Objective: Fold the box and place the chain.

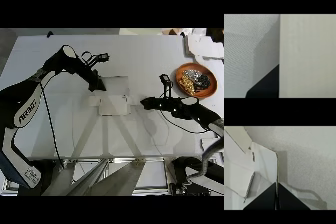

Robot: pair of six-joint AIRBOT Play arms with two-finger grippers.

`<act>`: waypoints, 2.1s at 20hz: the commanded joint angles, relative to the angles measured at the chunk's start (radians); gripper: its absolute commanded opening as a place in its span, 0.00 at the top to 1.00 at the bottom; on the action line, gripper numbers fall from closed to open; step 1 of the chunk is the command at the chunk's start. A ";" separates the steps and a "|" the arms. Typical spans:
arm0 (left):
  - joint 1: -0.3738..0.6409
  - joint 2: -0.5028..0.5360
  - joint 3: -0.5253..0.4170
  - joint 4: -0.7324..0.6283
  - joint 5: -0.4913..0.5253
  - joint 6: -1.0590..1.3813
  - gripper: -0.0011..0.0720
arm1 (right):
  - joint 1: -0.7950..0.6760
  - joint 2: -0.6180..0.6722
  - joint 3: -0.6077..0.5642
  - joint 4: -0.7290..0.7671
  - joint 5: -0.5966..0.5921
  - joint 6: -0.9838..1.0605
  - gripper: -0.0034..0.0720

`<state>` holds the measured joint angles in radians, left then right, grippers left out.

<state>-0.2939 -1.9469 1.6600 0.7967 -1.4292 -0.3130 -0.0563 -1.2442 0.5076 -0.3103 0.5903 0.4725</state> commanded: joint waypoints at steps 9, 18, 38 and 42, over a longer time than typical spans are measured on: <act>-0.001 -0.001 0.000 0.000 -0.015 -0.001 0.97 | 0.001 0.000 0.000 0.000 0.000 0.000 0.94; -0.007 -0.001 0.000 0.000 -0.010 -0.009 0.98 | 0.001 0.000 0.000 0.000 -0.004 0.000 0.94; 0.074 0.486 -0.507 -0.086 0.181 0.174 0.98 | -0.257 0.307 0.000 -0.140 0.083 0.107 0.25; 0.055 0.429 -0.534 -0.076 0.181 0.432 0.98 | -0.374 0.313 0.000 -0.165 0.201 0.107 0.25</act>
<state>-0.2352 -1.4986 1.1736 0.7551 -1.2762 -0.0868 -0.3504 -0.9459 0.5068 -0.4431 0.7059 0.5701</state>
